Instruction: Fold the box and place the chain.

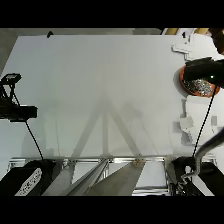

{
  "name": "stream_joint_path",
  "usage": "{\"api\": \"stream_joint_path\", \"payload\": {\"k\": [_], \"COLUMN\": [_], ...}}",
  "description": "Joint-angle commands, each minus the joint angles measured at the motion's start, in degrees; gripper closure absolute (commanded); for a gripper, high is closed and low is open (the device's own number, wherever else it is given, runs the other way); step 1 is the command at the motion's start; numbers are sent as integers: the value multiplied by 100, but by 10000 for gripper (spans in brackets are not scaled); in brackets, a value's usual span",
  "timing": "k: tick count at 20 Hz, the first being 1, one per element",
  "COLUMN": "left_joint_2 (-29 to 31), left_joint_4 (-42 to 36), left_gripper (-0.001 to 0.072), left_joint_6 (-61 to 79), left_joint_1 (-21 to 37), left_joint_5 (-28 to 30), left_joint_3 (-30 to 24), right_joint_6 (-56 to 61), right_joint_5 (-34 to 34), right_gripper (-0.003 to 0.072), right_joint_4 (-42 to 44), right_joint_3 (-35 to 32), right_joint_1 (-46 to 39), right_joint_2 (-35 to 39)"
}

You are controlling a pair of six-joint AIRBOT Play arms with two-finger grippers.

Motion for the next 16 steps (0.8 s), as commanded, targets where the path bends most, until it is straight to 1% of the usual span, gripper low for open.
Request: {"api": "stream_joint_path", "payload": {"k": [1, 11, 12, 13, 14, 16], "left_joint_2": [2, 2, 2, 2, 2, 2], "left_joint_4": [2, 2, 2, 2, 2, 2], "left_gripper": [701, 701, 701, 701, 701, 701], "left_joint_6": [2, 2, 2, 2, 2, 2], "left_joint_1": [2, 2, 2, 2, 2, 2], "left_joint_5": [2, 2, 2, 2, 2, 2], "left_joint_3": [-2, -2, -2, -2, -2, -2], "right_joint_6": [0, 0, 2, 15, 20, -146], "right_joint_5": [0, 0, -111, -448, -518, -146], "right_gripper": [667, 667, 665, 667, 667, 667], "right_joint_4": [0, 0, 15, 151, 254, 219], "right_joint_3": [0, 0, 0, 0, 2, 2], "right_joint_1": [0, 0, 0, 2, 0, 0], "right_joint_2": [-4, -4, -4, -4, -2, -20]}}
